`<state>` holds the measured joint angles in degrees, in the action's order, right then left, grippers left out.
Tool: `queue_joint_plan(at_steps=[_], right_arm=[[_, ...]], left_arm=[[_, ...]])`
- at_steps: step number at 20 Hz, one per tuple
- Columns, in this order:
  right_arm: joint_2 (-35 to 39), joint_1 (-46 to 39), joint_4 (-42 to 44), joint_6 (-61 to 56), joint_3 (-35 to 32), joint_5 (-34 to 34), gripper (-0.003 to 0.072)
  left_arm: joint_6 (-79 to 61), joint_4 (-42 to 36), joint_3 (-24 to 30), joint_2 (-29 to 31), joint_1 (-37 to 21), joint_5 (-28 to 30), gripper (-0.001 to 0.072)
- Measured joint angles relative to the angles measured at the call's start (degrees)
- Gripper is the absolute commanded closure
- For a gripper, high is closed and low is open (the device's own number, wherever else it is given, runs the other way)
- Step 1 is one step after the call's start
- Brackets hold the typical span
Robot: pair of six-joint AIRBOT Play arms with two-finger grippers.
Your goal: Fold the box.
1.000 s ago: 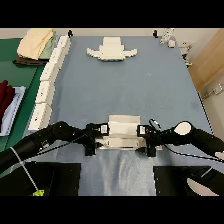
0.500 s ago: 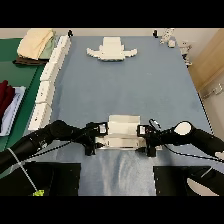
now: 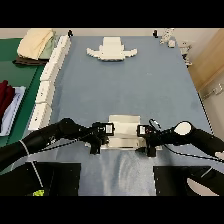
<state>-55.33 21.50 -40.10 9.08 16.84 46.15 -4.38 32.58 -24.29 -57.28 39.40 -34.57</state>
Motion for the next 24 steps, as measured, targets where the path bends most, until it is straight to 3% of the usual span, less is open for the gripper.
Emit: queue_joint_plan(at_steps=[9, 10, 11, 12, 24], right_arm=[[0.00, 0.00, 0.00, 0.00, 0.00, 0.00, 0.0178], [0.00, 0.00, 0.00, 0.00, 0.00, 0.00, 0.0178], [0.00, 0.00, 0.00, 0.00, 0.00, -0.02, 0.0177], [0.00, 0.00, 0.02, 0.00, 0.00, -0.02, 0.0178], [0.00, 0.00, 0.02, -0.02, 0.00, -0.02, 0.0178]], left_arm=[[2.05, 0.35, -1.29, -1.60, 0.31, -3.17, 0.0602], [3.17, 1.25, -1.29, -1.60, -0.22, -3.98, 0.0569], [4.50, 2.36, -1.29, -1.55, -1.07, -4.70, 0.0367], [5.57, 3.37, -1.29, -1.33, -1.90, -5.62, 0.0220], [14.16, 11.80, -0.72, 3.43, -6.75, -13.40, 0.0228]])
